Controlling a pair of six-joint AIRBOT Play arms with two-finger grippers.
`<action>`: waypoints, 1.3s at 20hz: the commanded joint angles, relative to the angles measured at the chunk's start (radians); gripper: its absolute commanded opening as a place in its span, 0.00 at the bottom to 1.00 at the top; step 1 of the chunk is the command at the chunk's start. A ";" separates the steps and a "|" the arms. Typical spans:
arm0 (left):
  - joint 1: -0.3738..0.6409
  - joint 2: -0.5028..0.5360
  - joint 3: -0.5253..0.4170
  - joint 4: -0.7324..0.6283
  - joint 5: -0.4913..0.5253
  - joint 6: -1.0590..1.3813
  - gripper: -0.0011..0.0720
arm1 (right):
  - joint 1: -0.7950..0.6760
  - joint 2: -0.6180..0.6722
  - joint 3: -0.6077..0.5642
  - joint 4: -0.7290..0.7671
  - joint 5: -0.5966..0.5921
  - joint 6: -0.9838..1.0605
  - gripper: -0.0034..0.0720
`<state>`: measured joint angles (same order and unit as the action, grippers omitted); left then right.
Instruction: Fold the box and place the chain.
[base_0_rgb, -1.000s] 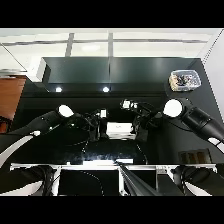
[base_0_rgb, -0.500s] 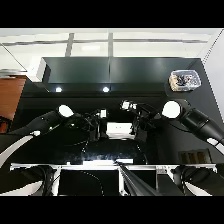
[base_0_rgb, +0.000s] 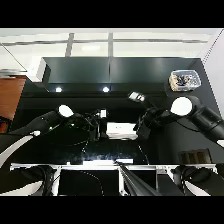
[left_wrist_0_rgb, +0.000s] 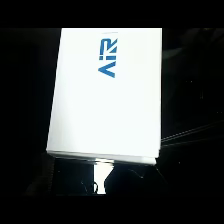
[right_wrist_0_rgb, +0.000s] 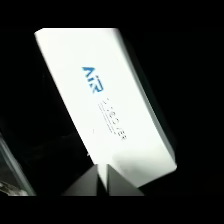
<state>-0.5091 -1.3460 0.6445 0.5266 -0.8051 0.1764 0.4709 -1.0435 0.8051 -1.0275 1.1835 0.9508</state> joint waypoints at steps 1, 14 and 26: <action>-0.001 0.000 0.000 0.000 0.000 0.000 0.68 | -0.084 0.025 -0.054 0.192 0.016 0.248 0.08; -0.001 0.000 0.000 0.000 0.000 0.000 0.69 | -0.064 -0.164 -0.240 0.565 -0.217 0.217 0.08; 0.002 0.018 0.000 0.029 -0.010 -0.016 0.71 | -0.168 -0.039 -0.124 0.539 -0.036 0.178 0.10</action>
<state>-0.5091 -1.3407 0.6445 0.5320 -0.8070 0.1699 0.3641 -1.1484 0.6281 -0.4831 1.0428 1.1389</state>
